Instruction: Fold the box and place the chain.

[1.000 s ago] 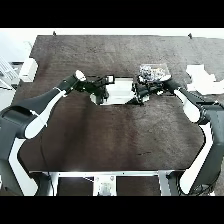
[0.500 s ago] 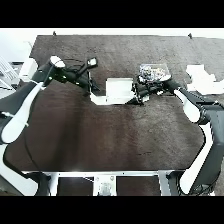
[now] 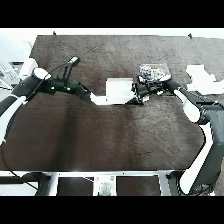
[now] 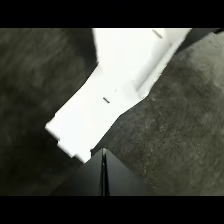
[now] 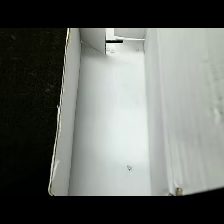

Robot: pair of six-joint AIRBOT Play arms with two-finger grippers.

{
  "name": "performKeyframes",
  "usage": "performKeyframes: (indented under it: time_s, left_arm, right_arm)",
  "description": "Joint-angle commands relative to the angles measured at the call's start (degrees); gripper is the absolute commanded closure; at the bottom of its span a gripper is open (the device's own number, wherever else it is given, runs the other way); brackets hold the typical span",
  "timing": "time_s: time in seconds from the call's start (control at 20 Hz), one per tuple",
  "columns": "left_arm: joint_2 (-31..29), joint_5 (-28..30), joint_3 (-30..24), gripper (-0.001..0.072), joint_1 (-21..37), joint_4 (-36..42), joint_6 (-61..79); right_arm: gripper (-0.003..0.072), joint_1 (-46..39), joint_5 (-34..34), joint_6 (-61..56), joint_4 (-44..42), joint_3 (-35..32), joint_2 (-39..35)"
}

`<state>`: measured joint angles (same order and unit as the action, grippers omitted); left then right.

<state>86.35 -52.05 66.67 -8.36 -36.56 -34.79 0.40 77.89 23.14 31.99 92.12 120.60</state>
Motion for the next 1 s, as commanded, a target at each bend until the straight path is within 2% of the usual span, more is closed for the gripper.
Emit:
performKeyframes:
  time_s: [0.0,0.3,0.45,0.6,0.8,0.95]
  left_arm:
    - [-1.55,3.34,-5.11,0.0692,2.03,1.51,-16.04]
    - [-0.33,1.14,-5.11,0.0691,4.48,1.86,-21.97]
    - [2.34,-1.57,-5.11,0.069,4.5,2.4,-21.99]
    - [5.49,-1.95,-5.09,0.0689,4.48,3.08,-21.79]
    - [8.81,3.17,-4.76,0.0688,2.08,3.82,-21.79]
    - [11.15,5.73,-2.54,0.0687,-0.48,4.04,-22.45]
  right_arm:
    - [0.0271,0.0,-0.02,0.0,0.0,0.0,0.02]
    - [0.0271,0.0,-0.02,0.0,-0.02,0.0,0.02]
    - [0.0271,0.0,0.0,0.0,-0.02,0.0,0.02]
    - [0.0271,0.0,-0.02,0.0,-0.02,0.0,0.02]
    - [0.0272,0.02,0.0,0.0,-0.02,0.0,0.02]
    - [0.0271,0.0,0.0,0.0,-0.02,0.0,0.02]
